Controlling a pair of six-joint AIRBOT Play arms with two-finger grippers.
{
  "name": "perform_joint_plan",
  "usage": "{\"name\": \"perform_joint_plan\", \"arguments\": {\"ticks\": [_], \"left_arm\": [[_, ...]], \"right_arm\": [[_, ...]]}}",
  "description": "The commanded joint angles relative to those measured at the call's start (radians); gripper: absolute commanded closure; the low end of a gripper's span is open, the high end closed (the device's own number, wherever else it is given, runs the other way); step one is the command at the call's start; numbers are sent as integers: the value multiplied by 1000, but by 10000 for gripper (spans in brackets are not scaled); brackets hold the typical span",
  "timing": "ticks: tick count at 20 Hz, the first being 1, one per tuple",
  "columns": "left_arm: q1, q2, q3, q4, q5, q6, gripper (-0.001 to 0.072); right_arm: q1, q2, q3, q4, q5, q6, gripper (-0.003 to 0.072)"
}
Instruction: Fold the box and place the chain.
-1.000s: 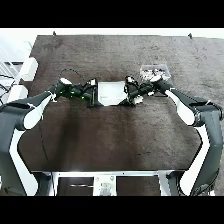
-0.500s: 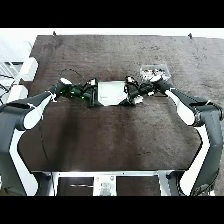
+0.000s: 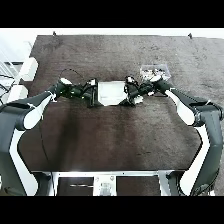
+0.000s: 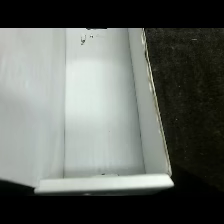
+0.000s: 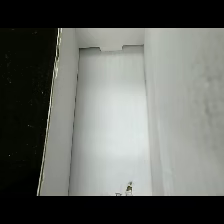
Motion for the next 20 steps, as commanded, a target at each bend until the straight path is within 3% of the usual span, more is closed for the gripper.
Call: {"name": "perform_joint_plan", "arguments": {"ticks": [1, 5, 7, 14, 17, 18, 19, 20], "left_arm": [[1, 0, 1, 0, 0, 0, 352], [1, 0, 1, 0, 0, 0, 351], [1, 0, 1, 0, 0, 0, 351], [1, 0, 1, 0, 0, 0, 352], [1, 0, 1, 0, 0, 0, 352], [1, 0, 1, 1, 0, 0, 352], [1, 0, 1, 0, 0, 0, 352], [1, 0, 1, 0, 0, 0, 351]], "right_arm": [[1, 0, 0, 0, 0, 0, 98], [4, 0, 0, 10, 2, 24, 97], [-3, 7, 0, 14, 20, 37, -7], [-120, 94, 0, -109, 106, 164, -9], [-190, 154, 0, -69, 201, 200, -9], [-202, 173, 0, -28, 240, 223, 27], [-204, 185, 0, 28, 283, 237, 289], [-195, 185, 0, 82, 305, 227, 671]]}}
